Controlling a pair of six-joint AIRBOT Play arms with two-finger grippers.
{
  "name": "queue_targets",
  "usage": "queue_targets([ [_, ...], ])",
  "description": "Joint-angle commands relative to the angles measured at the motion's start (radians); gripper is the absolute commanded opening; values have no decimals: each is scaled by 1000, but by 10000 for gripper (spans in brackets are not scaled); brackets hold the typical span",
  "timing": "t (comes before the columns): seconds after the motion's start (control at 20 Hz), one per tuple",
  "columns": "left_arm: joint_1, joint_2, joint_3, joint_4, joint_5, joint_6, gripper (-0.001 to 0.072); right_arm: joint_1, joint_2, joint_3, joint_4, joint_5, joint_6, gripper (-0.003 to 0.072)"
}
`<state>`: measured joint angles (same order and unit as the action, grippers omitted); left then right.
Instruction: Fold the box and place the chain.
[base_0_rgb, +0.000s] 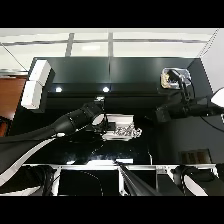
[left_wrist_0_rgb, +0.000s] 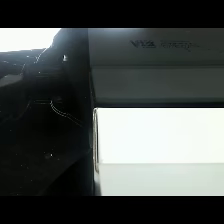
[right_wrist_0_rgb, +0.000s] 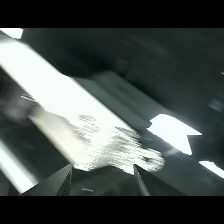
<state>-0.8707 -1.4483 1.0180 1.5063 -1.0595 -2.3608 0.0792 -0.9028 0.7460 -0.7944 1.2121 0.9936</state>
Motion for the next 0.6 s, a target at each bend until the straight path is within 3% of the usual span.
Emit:
queue_targets([
  [0.0, -1, 0, 0, 0, -2, 0, 32, -42, 18, -192, -28, -233, -266, 618],
  [0.05, -1, 0, 0, 0, -2, 0, 31, -8, 12, -235, -27, -293, -374, 720],
  [0.3, -1, 0, 0, 2, -31, 0, 31, 210, -82, -300, -24, -399, -885, 720],
  [0.55, 0, 0, 0, 4, -28, 0, 32, 309, -158, -300, 32, -457, -950, 720],
])
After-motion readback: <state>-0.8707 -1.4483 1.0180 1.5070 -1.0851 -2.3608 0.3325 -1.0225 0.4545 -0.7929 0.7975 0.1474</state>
